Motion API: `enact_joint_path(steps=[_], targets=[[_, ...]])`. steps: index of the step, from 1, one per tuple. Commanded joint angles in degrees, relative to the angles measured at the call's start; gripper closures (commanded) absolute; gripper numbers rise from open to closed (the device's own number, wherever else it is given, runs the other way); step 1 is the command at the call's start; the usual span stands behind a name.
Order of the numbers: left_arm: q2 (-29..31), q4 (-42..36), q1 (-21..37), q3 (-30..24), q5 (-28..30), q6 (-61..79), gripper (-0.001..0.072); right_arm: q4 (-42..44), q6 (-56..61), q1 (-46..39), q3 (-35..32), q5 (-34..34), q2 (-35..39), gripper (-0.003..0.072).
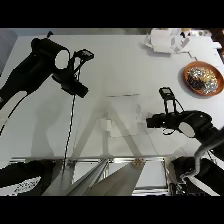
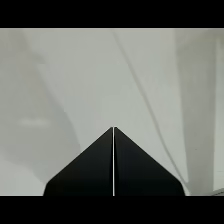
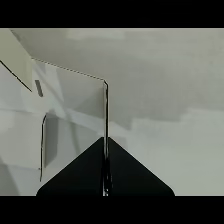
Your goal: Fold the box and place the chain.
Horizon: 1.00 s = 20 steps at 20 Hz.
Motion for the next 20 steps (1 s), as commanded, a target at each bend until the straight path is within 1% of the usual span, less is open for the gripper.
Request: enact_joint_path(steps=[1, 2, 3, 4, 5, 6, 7, 8, 9, 10, 11, 12, 15, 18, 20], targets=[[-0.3, -2.8, 1.1, -0.3, 1.7, 11.0, 0.0596, 0.5, 2.5, 3.7, -0.7, -2.0, 0.5, 0.0678], [-0.3, -9.2, 3.2, -0.7, 1.7, 14.8, 0.0438, 0.4, 2.5, 3.7, -0.7, -2.0, 0.5, 0.0678], [-0.3, -17.6, 6.1, -1.4, 1.7, 18.9, 0.0411, 0.4, 2.5, 3.7, -0.7, -2.1, 0.5, 0.0677], [-0.3, -27.6, 10.0, -2.6, 1.3, 23.6, 0.0410, 0.5, 2.5, 3.7, -0.7, -2.1, 0.5, 0.0677], [-0.3, -36.1, 13.9, -4.0, -0.2, 28.5, 0.0411, 0.5, 2.5, 3.7, -0.7, -2.1, 0.5, 0.0677], [-0.3, -43.2, 18.2, -5.7, -2.2, 33.1, 0.0410, 0.5, 2.5, 3.7, -0.7, -2.1, 0.5, 0.0677], [-0.3, -48.6, 22.2, -7.5, -3.5, 37.7, 0.0397, 0.5, 2.5, 3.7, -0.7, -2.1, 0.5, 0.0677], [-0.3, -52.6, 25.3, -9.6, -4.1, 40.1, 0.0326, 0.5, 2.5, 3.7, -0.7, -2.1, 0.5, 0.0677], [-0.3, -55.6, 27.6, -12.0, -3.6, 41.6, 0.0229, 0.5, 2.5, 3.7, -0.7, -2.1, 0.5, 0.0677], [-0.3, -57.5, 28.7, -14.2, -2.8, 42.4, 0.0135, 0.5, 2.5, 3.7, -0.7, -2.3, 0.5, 0.0677], [-0.3, -58.2, 28.7, -16.5, -1.9, 44.5, 0.0117, 0.5, 2.5, 3.7, -0.7, -2.3, 0.5, 0.0677], [-0.4, -58.2, 27.7, -18.3, -0.5, 47.5, 0.0117, 0.6, 2.5, 3.7, -0.7, -2.3, 0.5, 0.0677], [-0.9, -57.6, 22.4, -22.3, 6.6, 57.6, 0.0115, 0.7, 2.5, 3.7, -0.7, -2.3, 0.5, 0.0677], [-1.5, -57.6, 15.8, -22.5, 15.5, 67.8, 0.0113, 0.7, 2.5, 3.7, -0.7, -2.5, 0.5, 0.0677], [-1.5, -57.6, 11.8, -22.5, 21.2, 71.3, 0.0113, 0.7, 2.5, 3.7, -0.7, -2.5, 0.5, 0.0677]])
